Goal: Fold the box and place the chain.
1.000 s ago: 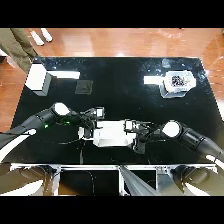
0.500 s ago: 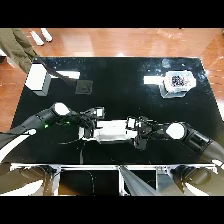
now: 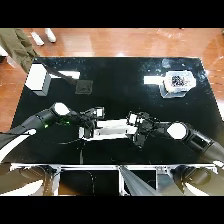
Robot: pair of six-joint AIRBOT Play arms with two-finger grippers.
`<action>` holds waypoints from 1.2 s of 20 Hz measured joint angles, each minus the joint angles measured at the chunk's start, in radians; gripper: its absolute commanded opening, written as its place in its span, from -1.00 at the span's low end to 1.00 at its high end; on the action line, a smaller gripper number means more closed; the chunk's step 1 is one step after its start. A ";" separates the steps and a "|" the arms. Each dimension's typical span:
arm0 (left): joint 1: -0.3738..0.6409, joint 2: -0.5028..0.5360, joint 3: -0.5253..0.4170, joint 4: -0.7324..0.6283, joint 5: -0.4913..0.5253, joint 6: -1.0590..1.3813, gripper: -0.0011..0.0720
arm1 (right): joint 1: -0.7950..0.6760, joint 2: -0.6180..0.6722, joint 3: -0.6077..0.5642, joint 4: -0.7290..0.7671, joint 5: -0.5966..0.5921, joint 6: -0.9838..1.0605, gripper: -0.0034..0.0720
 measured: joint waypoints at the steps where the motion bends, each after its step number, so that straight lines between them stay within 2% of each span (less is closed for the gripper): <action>1: 0.000 0.000 0.000 0.000 0.000 0.000 -0.92 | 0.000 0.000 0.000 0.003 -0.004 -0.009 0.96; 7: 0.000 0.000 0.000 0.000 0.000 0.000 -0.92 | -0.019 -0.025 0.000 0.057 0.000 -0.052 0.96; 13: 0.000 0.000 0.000 0.000 0.001 0.000 -0.92 | -0.081 -0.068 0.006 0.198 0.042 -0.205 0.96; 17: 0.000 0.000 0.000 0.000 0.002 0.000 -0.92 | -0.109 -0.126 0.023 0.301 0.112 -0.320 0.96; 24: 0.000 0.000 0.000 0.001 0.001 0.001 -0.92 | -0.117 -0.199 0.032 0.299 0.177 -0.391 0.96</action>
